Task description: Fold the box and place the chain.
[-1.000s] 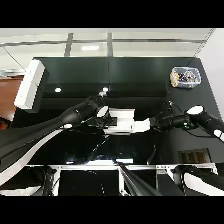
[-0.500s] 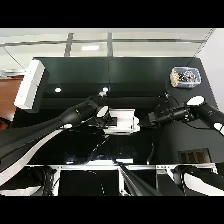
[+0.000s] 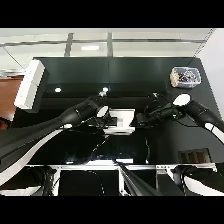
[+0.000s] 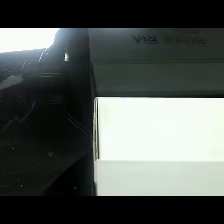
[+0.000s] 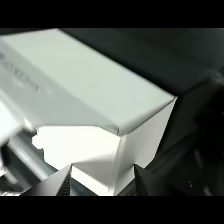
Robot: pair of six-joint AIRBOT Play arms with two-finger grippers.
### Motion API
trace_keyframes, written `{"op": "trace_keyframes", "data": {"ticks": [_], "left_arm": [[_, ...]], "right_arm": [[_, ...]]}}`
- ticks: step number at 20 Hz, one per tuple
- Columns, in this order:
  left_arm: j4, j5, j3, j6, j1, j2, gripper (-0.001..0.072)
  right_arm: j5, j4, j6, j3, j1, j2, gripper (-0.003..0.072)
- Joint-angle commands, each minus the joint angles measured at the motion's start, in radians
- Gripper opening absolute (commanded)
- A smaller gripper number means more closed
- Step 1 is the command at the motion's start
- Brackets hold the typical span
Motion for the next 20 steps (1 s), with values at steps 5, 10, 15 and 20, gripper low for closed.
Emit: {"op": "trace_keyframes", "data": {"ticks": [5, 10, 15, 20], "left_arm": [[-0.002, -0.003, 0.000, -0.001, 0.000, -0.001, 0.0029], [-0.003, -0.003, 0.000, -0.001, 0.000, -0.001, 0.0029], [-0.002, -0.002, 0.000, -0.001, 0.000, -0.001, 0.0029], [-0.002, -0.003, 0.000, -0.001, 0.000, -0.001, 0.0029]], "right_arm": [[-0.144, -0.365, 0.397, 0.122, 0.206, -0.002, 0.0350], [-0.140, -0.587, 0.570, 0.182, 0.333, -0.035, 0.0350], [-0.056, -0.748, 0.700, 0.269, 0.426, -0.124, 0.0350], [-0.005, -0.859, 0.857, 0.295, 0.462, -0.154, 0.0349]]}}
